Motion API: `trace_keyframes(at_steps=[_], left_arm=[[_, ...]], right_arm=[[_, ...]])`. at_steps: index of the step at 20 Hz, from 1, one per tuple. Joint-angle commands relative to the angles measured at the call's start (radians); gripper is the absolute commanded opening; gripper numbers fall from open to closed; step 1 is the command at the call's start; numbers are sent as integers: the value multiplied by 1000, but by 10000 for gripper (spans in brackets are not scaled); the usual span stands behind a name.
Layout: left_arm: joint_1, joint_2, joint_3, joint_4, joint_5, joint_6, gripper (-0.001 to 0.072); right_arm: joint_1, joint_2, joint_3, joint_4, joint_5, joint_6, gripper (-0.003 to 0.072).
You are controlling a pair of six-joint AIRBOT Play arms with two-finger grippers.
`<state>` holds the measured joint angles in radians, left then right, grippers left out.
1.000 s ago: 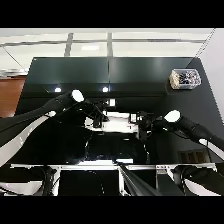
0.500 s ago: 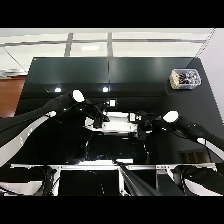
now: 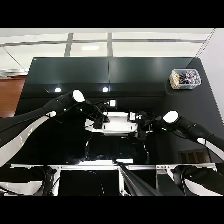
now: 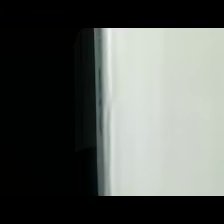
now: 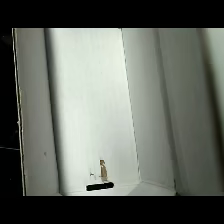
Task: Fold the box and place the chain.
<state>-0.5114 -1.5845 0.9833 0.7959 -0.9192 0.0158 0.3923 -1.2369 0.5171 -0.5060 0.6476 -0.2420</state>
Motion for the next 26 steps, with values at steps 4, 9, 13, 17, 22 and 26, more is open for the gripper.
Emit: trace_keyframes(at_steps=[4, 9, 13, 17, 22, 26], left_arm=[[1, 1, 0, 0, -4, 3, 28], [1, 1, 0, 0, -4, 3, 28], [1, 1, 0, 0, -5, 3, 28], [1, 1, 0, 0, -4, 3, 28], [1, 1, 0, 0, -5, 3, 29], [5, 3, 0, 0, -11, 2, 33]], right_arm=[[-2, 6, 0, -11, 22, 9, 705], [-21, 5, 0, -12, 21, 8, 705], [-16, 0, 0, -21, 20, 7, 704], [-12, 0, 0, -29, 21, 7, 703], [-12, 0, 0, -29, 21, 7, 430], [-12, 0, 0, -28, 18, 8, 423]])
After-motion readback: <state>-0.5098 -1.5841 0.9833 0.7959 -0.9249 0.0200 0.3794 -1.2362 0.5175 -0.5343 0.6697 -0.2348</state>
